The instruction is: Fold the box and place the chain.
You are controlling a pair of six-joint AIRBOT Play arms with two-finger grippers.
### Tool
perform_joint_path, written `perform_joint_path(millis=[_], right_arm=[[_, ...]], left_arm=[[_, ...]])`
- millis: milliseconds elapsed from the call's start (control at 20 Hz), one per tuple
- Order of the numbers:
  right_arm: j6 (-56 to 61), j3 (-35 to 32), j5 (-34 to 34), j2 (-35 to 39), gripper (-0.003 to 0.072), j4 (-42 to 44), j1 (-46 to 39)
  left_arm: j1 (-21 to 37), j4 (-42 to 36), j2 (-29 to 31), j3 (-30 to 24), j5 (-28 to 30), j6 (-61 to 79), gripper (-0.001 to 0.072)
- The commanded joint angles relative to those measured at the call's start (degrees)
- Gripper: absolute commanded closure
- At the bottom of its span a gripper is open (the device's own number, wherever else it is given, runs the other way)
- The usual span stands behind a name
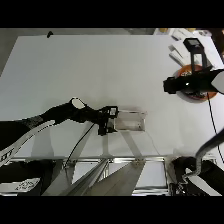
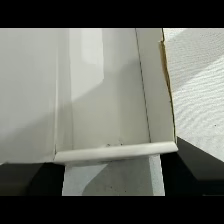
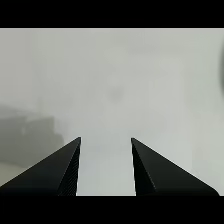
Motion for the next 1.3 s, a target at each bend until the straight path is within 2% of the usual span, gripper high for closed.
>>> perform_joint_path(millis=[0, 300, 500, 600, 800, 1250], right_arm=[[-4.04, 0.5, -1.16, -2.91, 0.0329, 0.11, -8.37], [-8.37, 0.5, -9.2, -6.49, 0.033, 0.07, -15.37], [-8.33, 0.46, -10.95, -10.03, 0.0336, 0.07, -19.61], [-8.33, 0.46, -13.03, -12.5, 0.0393, -0.39, -22.21], [-8.31, 0.46, -20.15, -17.79, 0.0396, -0.94, -26.77], [-8.2, 0.46, -24.41, -27.15, 0.0402, -0.98, -27.74]], left_arm=[[0.04, 0.0, 0.02, 0.0, 0.07, 0.0, 0.0317], [0.04, 0.0, 0.02, 0.0, 0.07, 0.0, 0.0317], [0.04, 0.0, 0.02, 0.0, 0.07, 0.0, 0.0317], [0.04, 0.0, 0.02, 0.0, 0.04, 0.0, 0.0317], [0.04, 0.0, 0.02, 0.0, 0.07, 0.02, 0.0317], [0.04, 0.0, 0.02, 0.0, 0.07, 0.0, 0.0317]])
